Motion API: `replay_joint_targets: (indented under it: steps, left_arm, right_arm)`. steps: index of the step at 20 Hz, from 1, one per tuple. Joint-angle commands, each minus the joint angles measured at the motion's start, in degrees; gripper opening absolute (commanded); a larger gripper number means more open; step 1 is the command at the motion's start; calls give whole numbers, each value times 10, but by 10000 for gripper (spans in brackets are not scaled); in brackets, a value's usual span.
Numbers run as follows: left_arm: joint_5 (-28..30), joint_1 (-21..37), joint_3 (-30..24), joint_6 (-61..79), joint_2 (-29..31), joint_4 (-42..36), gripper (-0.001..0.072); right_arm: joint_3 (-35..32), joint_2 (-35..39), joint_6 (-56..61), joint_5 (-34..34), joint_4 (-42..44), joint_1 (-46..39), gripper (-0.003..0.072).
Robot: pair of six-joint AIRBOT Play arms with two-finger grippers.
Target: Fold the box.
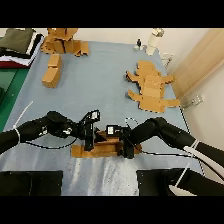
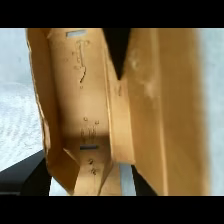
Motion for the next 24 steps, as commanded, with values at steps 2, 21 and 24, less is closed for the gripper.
replay_joint_targets:
  steps: [2,21,24]
  left_arm:
    - [0,0,0,0,0,0,12]
    - [0,0,0,0,0,0,12]
    - [0,0,0,0,0,0,12]
  right_arm:
    - [0,-24,-27,25,5,0,707]
    - [-65,30,-152,62,120,-28,705]
    - [-75,30,-155,65,120,-28,705]
